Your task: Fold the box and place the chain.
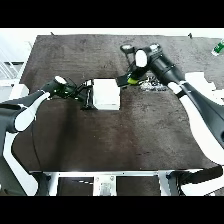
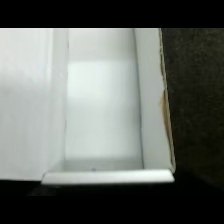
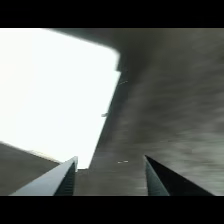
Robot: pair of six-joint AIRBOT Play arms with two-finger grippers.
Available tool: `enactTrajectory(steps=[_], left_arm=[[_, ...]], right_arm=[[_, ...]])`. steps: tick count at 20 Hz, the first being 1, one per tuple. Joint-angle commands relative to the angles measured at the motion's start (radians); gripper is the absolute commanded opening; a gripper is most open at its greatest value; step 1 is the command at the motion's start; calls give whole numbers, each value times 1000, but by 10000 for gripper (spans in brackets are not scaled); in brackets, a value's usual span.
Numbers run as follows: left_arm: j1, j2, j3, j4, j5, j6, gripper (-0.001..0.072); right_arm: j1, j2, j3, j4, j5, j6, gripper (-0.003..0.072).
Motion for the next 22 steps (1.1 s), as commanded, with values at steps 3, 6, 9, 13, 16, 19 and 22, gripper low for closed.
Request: enactTrajectory(steps=[3,6,9,13,16,19,22], left_arm=[[0,1,1,0,1,0,488],[0,1,1,0,1,0,488],[0,1,1,0,1,0,487],[0,1,1,0,1,0,488],[0,1,1,0,1,0,488],[0,1,1,0,1,0,488],[0,1,1,0,1,0,488]], right_arm=[[-106,122,-54,-152,-197,-23,508],[-176,176,-180,-136,-355,-21,508],[-221,240,-394,-133,-639,34,507],[-230,380,-600,-133,-760,119,506],[-260,503,-738,-136,-809,113,507],[-335,528,-824,-137,-1004,98,469],[-348,526,-824,-135,-1149,83,461]])
